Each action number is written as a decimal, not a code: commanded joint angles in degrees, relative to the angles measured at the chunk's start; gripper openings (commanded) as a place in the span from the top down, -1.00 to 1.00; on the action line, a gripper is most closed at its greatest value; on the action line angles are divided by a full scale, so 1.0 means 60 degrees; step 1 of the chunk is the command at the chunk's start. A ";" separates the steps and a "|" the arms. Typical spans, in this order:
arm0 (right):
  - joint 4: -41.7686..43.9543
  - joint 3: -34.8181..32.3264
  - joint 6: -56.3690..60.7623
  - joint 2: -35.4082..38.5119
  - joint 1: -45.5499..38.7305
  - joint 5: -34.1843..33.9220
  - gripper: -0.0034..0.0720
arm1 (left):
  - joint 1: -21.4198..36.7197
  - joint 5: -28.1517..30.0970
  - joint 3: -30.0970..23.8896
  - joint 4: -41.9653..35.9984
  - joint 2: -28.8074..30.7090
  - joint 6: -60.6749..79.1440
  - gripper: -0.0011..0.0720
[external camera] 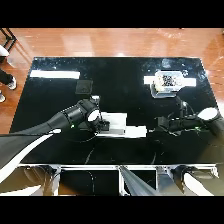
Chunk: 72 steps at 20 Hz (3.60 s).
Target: Fold the box and place the chain.
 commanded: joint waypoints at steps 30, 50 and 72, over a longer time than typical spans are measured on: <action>0.2867 0.1399 -0.0448 -0.1555 0.4885 -0.1311 -0.63 | 0.0007 -0.0091 0.0007 -0.0033 0.0004 0.0004 0.91; 0.1767 0.1858 0.1195 -0.1555 0.5384 -0.2342 -0.55 | 0.0007 -0.0058 0.0007 -0.0018 0.0004 0.0004 0.91; -0.4455 0.2874 0.7125 -0.1690 0.7996 -0.2896 -0.34 | 0.0007 -0.0022 0.0007 -0.0004 0.0004 0.0004 0.91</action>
